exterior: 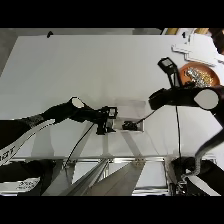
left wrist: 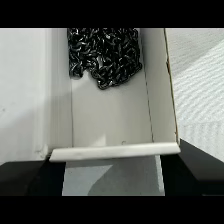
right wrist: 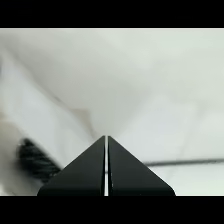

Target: Fold the box and place the chain.

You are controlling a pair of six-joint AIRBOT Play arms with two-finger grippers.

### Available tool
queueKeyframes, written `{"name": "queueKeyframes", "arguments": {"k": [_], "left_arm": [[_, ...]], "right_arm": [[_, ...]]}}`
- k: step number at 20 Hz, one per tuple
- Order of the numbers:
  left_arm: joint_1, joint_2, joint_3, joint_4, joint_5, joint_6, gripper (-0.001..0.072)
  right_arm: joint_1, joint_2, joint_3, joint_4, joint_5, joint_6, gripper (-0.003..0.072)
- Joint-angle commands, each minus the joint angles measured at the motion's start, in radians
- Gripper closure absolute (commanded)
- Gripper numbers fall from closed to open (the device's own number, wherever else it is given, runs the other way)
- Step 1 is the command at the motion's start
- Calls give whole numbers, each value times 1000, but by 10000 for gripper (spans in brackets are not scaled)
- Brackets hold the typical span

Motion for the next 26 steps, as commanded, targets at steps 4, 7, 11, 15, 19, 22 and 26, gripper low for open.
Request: {"name": "queueKeyframes", "arguments": {"k": [4,7,11,15,19,22,26], "left_arm": [[0,0,0,0,0,0,503],[0,0,0,0,0,0,503],[0,0,0,0,0,0,503],[0,0,0,0,0,0,503],[0,0,0,0,0,0,503],[0,0,0,0,0,0,503],[0,0,0,0,0,0,503]], "right_arm": [[-193,-162,19,-166,63,101,670],[-183,-236,14,-158,51,105,347],[-161,-315,14,-162,40,126,350],[-141,-389,14,-163,16,140,352],[-142,-431,14,-170,2,180,399],[-142,-456,14,-169,2,181,430],[-141,-452,14,-171,14,169,675]]}}
